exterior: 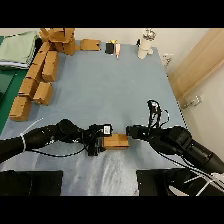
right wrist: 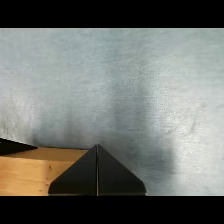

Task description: Fold the box.

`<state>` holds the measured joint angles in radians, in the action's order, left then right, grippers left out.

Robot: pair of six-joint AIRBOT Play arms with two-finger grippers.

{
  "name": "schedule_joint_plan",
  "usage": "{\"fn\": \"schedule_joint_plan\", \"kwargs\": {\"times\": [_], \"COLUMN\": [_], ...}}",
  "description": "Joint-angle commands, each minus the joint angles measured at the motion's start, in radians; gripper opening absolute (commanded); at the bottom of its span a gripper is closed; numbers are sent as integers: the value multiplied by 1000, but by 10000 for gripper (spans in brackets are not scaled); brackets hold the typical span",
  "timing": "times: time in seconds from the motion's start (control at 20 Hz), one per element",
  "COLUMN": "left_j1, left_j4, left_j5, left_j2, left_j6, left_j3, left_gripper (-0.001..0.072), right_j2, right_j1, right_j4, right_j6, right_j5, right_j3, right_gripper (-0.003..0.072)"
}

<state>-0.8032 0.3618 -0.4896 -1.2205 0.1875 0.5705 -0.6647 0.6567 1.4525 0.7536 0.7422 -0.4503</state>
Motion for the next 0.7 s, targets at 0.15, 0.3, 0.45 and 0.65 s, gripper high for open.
{"fn": "schedule_joint_plan", "kwargs": {"times": [0.15, 0.3, 0.45, 0.65], "left_j1": [63, 175, 337, 594], "left_j4": [26, 208, 491, 636], "left_j5": [106, 104, 58, -109], "left_j2": [103, 105, 105, 107], "left_j6": [-222, -499, -790, -997], "left_j3": [1, 1, 1, 7], "left_gripper": [486, 486, 485, 485], "right_j2": [-1, -1, -1, -1], "right_j1": [-1, -1, -1, -1], "right_j4": [-156, -157, -160, -179], "right_j6": [-84, -84, -83, -80], "right_j5": [55, 58, 61, 61], "right_j3": [-51, -52, -52, -52], "right_gripper": [4, 4, 4, 4]}}
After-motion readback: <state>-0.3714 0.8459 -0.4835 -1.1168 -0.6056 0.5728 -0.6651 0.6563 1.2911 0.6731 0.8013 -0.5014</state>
